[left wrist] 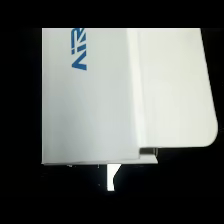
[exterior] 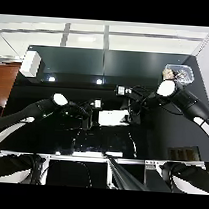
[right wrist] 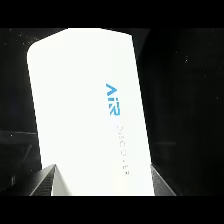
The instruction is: Fold the box and place the chain.
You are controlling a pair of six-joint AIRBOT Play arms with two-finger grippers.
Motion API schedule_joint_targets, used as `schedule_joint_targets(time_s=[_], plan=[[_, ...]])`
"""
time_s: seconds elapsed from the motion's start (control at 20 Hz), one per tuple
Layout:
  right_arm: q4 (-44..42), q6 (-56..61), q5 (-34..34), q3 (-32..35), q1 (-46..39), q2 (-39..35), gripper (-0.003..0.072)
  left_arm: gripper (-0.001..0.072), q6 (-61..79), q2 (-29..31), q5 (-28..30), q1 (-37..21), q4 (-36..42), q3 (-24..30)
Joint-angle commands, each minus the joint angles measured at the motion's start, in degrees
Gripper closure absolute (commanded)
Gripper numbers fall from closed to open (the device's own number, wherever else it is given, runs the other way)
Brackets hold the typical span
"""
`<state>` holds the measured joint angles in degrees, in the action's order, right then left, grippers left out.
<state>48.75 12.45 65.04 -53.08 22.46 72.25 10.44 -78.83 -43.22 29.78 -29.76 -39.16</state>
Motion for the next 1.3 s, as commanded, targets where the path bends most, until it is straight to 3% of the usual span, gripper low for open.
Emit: schedule_joint_targets(time_s=[0.0,0.05,0.15,0.55,0.6,1.2,1.25], plan=[[1.68,0.42,-1.68,0.02,0.35,-0.26,0.0107,0.0384,0.02,-0.04,0.02,0.04,-0.02,-0.04],[2.34,0.42,-1.68,0.02,0.48,-0.26,0.0226,0.0385,0.02,-0.04,0.02,0.04,-0.02,-0.04],[2.49,0.46,-1.62,0.02,0.55,-0.26,0.0375,0.0385,0.02,-0.04,0.02,0.04,-0.02,-0.04],[2.49,0.81,-1.09,0.07,1.81,-0.24,0.0397,0.0384,0.02,-0.04,0.02,0.04,-0.02,-0.04],[2.54,0.81,-1.22,0.07,1.97,-0.24,0.0508,0.0384,0.02,-0.04,0.02,0.04,-0.02,-0.04],[2.45,0.81,0.17,0.85,1.97,-0.24,0.0479,0.0384,0.02,-0.04,0.02,0.04,-0.02,-0.04],[2.43,0.81,0.13,0.85,1.97,-0.24,0.0437,0.0384,0.02,-0.04,0.02,0.04,-0.02,-0.04]])
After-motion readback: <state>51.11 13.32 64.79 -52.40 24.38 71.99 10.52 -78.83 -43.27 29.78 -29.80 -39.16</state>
